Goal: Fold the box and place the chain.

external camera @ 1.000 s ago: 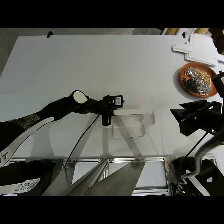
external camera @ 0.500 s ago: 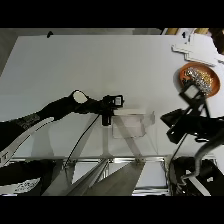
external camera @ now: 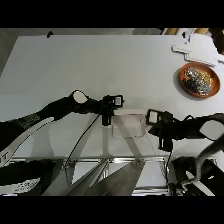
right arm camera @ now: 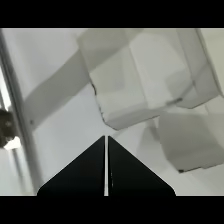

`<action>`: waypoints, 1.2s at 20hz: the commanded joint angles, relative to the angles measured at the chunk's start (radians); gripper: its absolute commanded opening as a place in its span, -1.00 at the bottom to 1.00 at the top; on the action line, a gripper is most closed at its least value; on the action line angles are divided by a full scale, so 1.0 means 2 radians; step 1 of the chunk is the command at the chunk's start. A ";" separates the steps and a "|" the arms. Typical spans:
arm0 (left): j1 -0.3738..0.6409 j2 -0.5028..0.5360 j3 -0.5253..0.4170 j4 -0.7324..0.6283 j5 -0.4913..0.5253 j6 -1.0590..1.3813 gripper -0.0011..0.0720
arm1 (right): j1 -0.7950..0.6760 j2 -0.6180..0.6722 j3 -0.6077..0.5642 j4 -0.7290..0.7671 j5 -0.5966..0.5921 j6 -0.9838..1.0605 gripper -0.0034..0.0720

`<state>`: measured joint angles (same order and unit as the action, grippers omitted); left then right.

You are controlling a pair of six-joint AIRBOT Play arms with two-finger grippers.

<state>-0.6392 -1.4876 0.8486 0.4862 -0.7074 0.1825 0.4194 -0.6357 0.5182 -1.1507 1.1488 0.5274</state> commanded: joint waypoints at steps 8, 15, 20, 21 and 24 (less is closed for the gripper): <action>0.000 0.000 0.000 0.000 0.000 0.000 -0.95 | 0.114 0.071 -0.183 -0.102 -0.279 -0.081 0.94; 0.000 0.000 0.000 0.000 0.000 0.000 -0.95 | 0.158 0.030 -0.200 -0.106 -0.353 -0.081 0.93; 0.000 0.000 0.000 0.000 0.000 0.000 -0.95 | 0.130 0.012 -0.181 -0.091 -0.364 -0.083 0.92; 0.000 0.000 0.000 0.000 0.000 0.000 -0.95 | 0.109 0.012 -0.172 -0.088 -0.356 -0.083 0.92; 0.000 0.000 0.000 0.000 0.000 0.000 -0.95 | 0.059 0.012 -0.154 -0.075 -0.339 -0.084 0.92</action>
<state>-0.6392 -1.4876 0.8486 0.4862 -0.7044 0.1822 0.6125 -0.6079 0.1791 -1.3289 0.4450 0.3614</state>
